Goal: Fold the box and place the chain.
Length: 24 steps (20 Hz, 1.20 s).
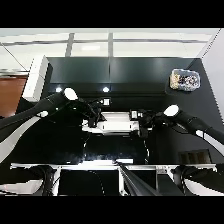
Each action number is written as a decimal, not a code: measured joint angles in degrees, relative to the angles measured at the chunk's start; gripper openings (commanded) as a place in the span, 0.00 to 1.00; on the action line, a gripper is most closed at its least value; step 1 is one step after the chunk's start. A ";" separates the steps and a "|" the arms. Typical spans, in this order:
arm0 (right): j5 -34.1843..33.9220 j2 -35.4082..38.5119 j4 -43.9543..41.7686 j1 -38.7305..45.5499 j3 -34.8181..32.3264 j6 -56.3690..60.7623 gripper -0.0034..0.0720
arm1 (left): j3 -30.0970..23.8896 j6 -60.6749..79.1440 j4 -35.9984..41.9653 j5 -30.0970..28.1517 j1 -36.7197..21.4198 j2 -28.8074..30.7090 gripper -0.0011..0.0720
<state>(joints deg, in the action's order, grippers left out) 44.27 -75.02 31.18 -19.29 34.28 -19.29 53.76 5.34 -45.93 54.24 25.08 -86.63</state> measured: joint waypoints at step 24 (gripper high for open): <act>-3.28 -0.22 2.27 -2.05 0.02 2.86 0.56 | 0.04 -14.99 -8.94 5.46 -3.32 11.21 0.36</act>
<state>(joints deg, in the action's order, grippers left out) 40.99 -75.24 33.45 -21.34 34.30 -16.43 53.80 -9.65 -54.87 59.70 21.76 -75.42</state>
